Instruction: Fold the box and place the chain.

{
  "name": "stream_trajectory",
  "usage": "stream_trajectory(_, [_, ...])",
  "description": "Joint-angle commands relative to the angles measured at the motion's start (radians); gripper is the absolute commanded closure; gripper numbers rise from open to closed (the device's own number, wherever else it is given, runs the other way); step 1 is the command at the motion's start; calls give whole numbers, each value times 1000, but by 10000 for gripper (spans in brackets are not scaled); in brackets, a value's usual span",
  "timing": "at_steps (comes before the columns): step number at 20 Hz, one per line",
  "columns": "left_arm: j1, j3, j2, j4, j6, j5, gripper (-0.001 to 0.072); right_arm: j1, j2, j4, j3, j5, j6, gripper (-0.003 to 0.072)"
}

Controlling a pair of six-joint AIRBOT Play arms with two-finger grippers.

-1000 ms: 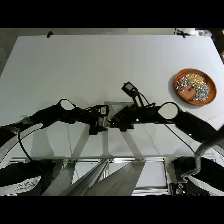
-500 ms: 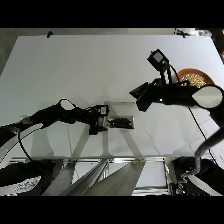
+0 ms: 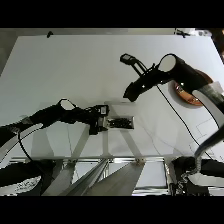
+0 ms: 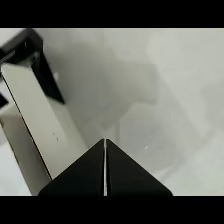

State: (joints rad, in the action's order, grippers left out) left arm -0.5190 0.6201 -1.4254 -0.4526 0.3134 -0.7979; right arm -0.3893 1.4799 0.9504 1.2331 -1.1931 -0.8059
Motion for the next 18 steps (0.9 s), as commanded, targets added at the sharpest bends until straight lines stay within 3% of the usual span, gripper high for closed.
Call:
stream_trajectory(1, [0, 0, 0, 0, 0, 0, 377, -26, 75, 37, 39, -172, 133, 679])
stream_trajectory(7, [0, 0, 0, 0, 0, 0, 377, -162, -11, 188, 36, -300, 158, 677])
stream_trajectory(10, [0, 0, 0, 0, 0, 0, 377, -208, -72, 220, 13, -300, 156, 667])
stream_trajectory(13, [0, 0, 0, 0, 0, 1, 377, -230, -91, 231, -33, -306, 129, 465])
stream_trajectory(16, [0, 0, 0, 0, 0, 0, 377, -265, -120, 267, -106, -247, 127, 348])
stream_trajectory(18, [0, 0, 0, 0, 0, 0, 377, -279, -142, 312, -152, -157, 125, 338])
